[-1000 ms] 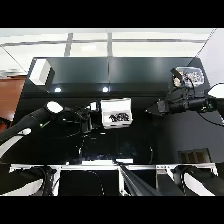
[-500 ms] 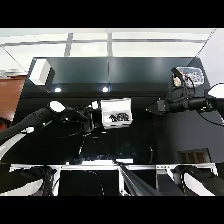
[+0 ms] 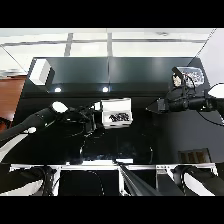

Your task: Fold the box and place the chain.

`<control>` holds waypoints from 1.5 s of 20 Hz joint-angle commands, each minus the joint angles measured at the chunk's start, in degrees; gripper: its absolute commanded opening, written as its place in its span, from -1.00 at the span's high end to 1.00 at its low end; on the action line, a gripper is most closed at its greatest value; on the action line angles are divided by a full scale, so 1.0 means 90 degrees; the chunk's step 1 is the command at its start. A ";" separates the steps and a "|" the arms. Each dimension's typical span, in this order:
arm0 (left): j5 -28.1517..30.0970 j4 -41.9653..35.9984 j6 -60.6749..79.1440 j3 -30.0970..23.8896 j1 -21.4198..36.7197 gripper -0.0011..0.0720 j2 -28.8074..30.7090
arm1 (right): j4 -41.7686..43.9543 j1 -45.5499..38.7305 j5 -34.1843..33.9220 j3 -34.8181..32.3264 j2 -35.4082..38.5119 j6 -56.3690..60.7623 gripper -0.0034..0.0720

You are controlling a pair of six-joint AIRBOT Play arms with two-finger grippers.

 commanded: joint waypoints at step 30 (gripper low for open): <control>0.0015 0.0265 -0.0124 0.0340 -0.0199 0.06 -0.0284 | -0.0080 0.1982 -0.2999 0.0313 -0.1416 0.0114 -0.86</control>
